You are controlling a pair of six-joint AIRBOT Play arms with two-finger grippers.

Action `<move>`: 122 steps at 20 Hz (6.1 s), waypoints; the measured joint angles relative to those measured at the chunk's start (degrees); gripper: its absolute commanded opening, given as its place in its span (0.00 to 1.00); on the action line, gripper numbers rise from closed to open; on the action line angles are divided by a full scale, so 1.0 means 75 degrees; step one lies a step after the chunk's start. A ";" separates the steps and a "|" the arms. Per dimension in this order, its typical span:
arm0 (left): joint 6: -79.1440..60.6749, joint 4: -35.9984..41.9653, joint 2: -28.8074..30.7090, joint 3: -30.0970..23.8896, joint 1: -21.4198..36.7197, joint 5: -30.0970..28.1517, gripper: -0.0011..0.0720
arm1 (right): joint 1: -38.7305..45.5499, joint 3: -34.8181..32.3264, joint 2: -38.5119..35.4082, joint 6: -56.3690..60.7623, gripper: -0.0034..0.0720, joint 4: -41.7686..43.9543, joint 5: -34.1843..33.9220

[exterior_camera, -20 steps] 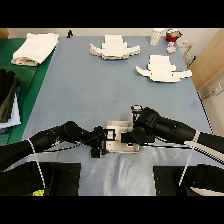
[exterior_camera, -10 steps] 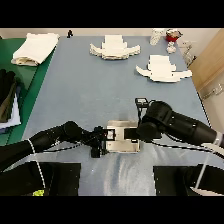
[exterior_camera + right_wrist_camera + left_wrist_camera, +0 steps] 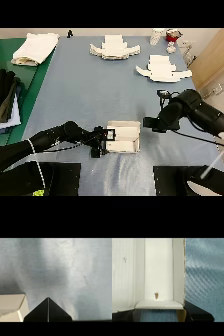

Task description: Fold the box.

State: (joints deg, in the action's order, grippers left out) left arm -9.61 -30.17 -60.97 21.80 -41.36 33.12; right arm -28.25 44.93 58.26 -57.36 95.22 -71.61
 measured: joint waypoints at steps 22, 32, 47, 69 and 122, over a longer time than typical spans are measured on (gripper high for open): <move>0.0000 0.0000 0.0000 0.0000 0.0000 -0.0006 0.51 | -0.0003 -0.1475 -0.0090 -0.9684 0.05 0.5960 0.1241; 0.0000 0.0000 0.0000 0.0000 0.0000 -0.0006 0.51 | -0.2171 -0.2567 -0.2133 -0.9932 0.71 0.4036 0.4360; 0.0026 0.0015 -0.0003 0.0000 0.0000 -0.0020 0.51 | -0.3235 -0.2224 -0.1492 -1.0555 0.72 0.1682 0.4508; 0.0000 -0.0003 0.0000 0.0000 0.0000 -0.0012 0.51 | -0.3477 -0.1970 -0.1693 -1.0558 0.43 0.1411 0.4258; 0.0000 -0.0003 0.0000 0.0000 0.0000 -0.0009 0.51 | -0.4424 -0.4724 -0.2722 -0.6012 0.10 0.3899 0.8743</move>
State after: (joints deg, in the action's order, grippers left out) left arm -9.61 -30.20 -60.97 21.80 -41.36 33.06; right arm -61.43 9.50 37.85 -102.45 124.46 -6.04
